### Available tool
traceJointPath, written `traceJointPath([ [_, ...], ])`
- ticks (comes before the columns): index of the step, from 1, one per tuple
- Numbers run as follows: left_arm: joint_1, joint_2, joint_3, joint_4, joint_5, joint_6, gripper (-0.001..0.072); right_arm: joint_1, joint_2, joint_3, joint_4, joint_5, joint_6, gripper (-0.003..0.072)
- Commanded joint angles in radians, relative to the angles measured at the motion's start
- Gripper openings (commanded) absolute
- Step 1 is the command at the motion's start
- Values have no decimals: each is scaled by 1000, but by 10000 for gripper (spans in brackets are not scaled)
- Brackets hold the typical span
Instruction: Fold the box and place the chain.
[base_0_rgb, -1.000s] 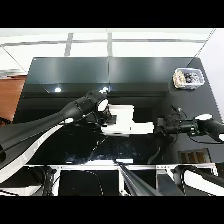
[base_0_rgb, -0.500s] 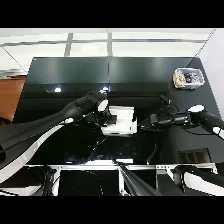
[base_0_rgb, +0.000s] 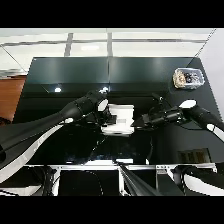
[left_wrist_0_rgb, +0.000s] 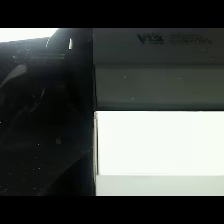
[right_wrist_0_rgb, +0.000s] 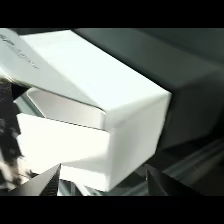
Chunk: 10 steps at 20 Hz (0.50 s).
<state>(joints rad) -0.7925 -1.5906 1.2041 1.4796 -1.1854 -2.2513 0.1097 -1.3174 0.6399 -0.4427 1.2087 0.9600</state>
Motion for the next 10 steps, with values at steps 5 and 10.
traceJointPath([
  [5,1,0,1,0,6,0,24,226,-1,194,-343,-67,359,478],
  [10,1,0,1,0,7,0,24,345,-2,236,-530,-161,626,478],
])
